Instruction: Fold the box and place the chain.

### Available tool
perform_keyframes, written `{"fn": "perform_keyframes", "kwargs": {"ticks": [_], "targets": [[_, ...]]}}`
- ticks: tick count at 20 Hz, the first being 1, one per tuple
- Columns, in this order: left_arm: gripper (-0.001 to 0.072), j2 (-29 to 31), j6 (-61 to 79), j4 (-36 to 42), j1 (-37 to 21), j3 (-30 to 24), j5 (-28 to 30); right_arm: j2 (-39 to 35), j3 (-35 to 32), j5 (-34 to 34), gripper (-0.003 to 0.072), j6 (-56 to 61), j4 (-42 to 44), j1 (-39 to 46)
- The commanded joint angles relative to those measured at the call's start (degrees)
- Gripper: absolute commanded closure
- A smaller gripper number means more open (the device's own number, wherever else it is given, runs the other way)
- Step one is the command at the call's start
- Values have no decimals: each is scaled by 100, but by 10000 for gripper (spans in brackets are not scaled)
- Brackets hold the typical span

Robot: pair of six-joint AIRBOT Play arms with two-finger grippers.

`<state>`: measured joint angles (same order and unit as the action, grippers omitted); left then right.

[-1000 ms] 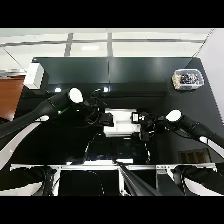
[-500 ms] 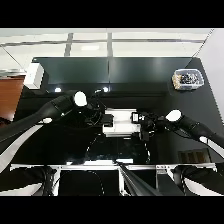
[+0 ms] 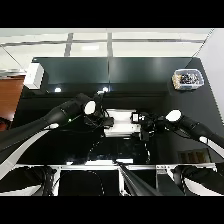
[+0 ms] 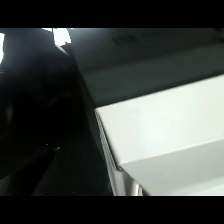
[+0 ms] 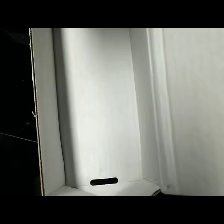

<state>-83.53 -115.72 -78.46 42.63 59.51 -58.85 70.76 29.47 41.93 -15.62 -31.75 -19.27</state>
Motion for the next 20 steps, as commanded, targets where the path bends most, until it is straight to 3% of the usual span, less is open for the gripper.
{"fn": "perform_keyframes", "kwargs": {"ticks": [1, 6, 8, 11, 12, 13, 14, 15, 17, 20], "targets": [[173, -175, -636, -581, 229, 249, -249, 4, 4, 0, 238, 0, 0, -2], [174, -374, -1440, -748, 511, 358, -269, 4, 4, 4, 239, 0, 0, -2], [256, -372, -1506, -787, 483, 361, -345, 4, 4, 4, 239, 0, 2, -2], [257, -372, -1685, -782, 490, 365, -319, 4, 4, 2, 238, 0, 0, -2], [294, -372, -1709, -782, 490, 365, -317, 4, 4, 2, 238, 0, 2, -2], [431, -372, -1720, -785, 494, 365, -286, 4, 4, 2, 239, 0, 2, -2], [492, -372, -1585, -785, 514, 365, -166, 4, 4, 2, 238, 0, 2, -2], [494, -374, -1574, -780, 533, 365, -122, 4, 4, 2, 238, 0, 0, -2], [683, -374, -1580, -791, 575, 400, -120, 4, 4, 2, 238, 0, 0, -2], [683, -372, -1676, -780, 570, 426, -144, 4, 4, 2, 238, 0, 2, -2]]}}
